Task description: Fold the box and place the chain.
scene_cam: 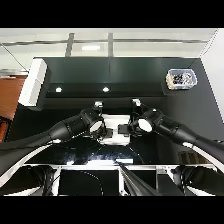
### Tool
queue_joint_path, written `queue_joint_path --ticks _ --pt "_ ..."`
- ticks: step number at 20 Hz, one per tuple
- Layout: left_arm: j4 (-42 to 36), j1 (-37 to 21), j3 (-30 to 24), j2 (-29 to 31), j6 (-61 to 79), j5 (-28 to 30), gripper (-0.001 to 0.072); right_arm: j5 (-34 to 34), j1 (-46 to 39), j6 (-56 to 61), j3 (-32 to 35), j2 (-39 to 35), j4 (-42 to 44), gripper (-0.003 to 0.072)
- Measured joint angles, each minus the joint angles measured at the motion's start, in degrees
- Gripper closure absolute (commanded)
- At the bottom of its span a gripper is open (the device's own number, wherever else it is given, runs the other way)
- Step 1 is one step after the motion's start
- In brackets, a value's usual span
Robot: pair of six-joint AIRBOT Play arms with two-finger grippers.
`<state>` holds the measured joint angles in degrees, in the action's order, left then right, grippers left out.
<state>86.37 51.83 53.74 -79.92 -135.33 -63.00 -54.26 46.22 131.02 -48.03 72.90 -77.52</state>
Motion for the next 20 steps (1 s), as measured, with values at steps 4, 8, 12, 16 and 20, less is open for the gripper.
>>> queue_joint_path --ticks 4,8,12,16,20 --pt "-0.02 0.0 0.0 0.0 0.15 -0.13 0.0686 -3.19 3.45 6.6 -2.03 2.69 -4.26 0.0422" --pt "-0.02 0.0 0.0 0.0 0.15 -0.13 0.0685 -4.04 4.85 9.66 -2.6 3.67 -6.73 0.0422" --pt "-0.17 0.0 0.0 0.02 -0.04 -0.24 0.0686 -3.52 5.29 10.84 -2.8 4.33 -7.65 0.0672" --pt "-0.11 0.0 0.0 0.02 -0.04 -0.22 0.0685 -3.04 5.4 10.27 -2.84 4.52 -7.85 0.0642" --pt "0.11 0.0 0.0 0.02 0.11 0.0 0.0685 -1.86 5.4 9.9 -2.78 4.68 -8.04 0.0672"
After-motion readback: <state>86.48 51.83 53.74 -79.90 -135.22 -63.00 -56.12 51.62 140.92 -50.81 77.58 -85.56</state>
